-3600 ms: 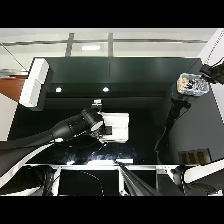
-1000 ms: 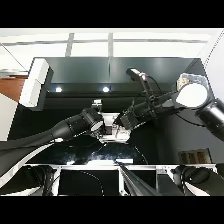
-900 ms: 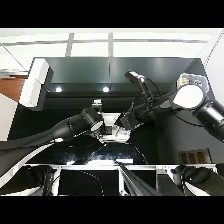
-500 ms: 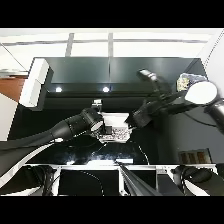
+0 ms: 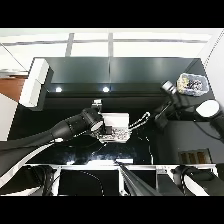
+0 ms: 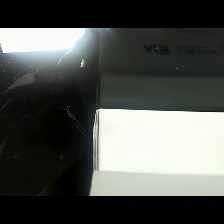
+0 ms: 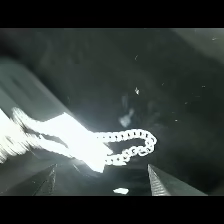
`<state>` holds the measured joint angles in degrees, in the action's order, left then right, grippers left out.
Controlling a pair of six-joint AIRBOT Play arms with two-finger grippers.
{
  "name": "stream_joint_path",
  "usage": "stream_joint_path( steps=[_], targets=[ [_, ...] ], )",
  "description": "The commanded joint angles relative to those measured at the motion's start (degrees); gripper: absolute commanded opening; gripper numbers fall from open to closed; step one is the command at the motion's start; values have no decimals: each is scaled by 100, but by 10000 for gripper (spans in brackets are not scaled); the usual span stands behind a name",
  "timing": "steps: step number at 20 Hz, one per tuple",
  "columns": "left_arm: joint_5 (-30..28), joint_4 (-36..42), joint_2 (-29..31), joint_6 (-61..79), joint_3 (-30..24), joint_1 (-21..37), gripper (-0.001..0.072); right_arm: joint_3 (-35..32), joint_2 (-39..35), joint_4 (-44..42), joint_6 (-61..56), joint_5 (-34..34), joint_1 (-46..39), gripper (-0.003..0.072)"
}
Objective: Fold the box and place the chain.
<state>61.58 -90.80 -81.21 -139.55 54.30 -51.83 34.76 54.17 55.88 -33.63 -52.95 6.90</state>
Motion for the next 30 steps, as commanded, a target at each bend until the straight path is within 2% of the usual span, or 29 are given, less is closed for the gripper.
stream_joint_path(
  steps=[1,6,8,10,14,26,28,29,30],
  targets=[
    [0,-9,2,2,-2,0,31,-629,289,-245,2264,669,455,703],
    [0,-4,2,2,-2,0,30,-640,1034,-1521,4253,695,975,702],
    [2,-4,2,2,-2,0,31,-638,1169,-1567,4946,699,1008,702],
    [0,-2,2,2,-2,0,30,-640,1202,-1589,5018,761,1005,701],
    [2,-2,2,2,-2,0,31,-638,1370,-2153,5337,778,1038,695],
    [2,-2,2,2,-2,0,31,-570,1641,-2149,4944,1123,1073,689],
    [2,-2,2,2,-2,0,31,-570,1641,-2135,4927,1071,1073,287],
    [2,-2,2,2,-2,0,31,-570,1641,-2135,4924,1073,1073,171],
    [4,-2,2,2,-2,0,30,-570,1639,-2133,4911,1073,1073,117]
  ],
)
